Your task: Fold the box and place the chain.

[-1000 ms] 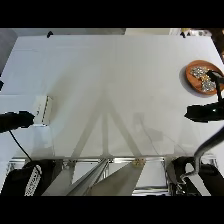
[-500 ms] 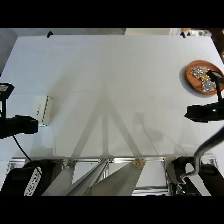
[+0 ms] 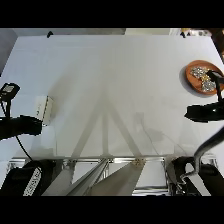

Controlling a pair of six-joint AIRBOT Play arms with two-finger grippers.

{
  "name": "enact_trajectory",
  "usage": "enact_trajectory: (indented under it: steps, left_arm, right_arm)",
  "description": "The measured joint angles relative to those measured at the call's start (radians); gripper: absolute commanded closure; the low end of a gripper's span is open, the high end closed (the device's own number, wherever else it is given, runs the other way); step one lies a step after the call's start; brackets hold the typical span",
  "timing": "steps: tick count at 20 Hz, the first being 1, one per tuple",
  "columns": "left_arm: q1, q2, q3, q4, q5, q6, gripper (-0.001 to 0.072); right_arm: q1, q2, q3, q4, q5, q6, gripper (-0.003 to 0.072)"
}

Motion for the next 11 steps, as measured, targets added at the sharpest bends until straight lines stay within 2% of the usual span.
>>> enact_trajectory:
  steps: [11]
  left_arm:
    - [-0.001,0.0,0.0,-0.009,0.014,0.0,0.0699]
  right_arm:
    - [0.0,0.0,0.0,0.0,0.0,0.0,0.0669]
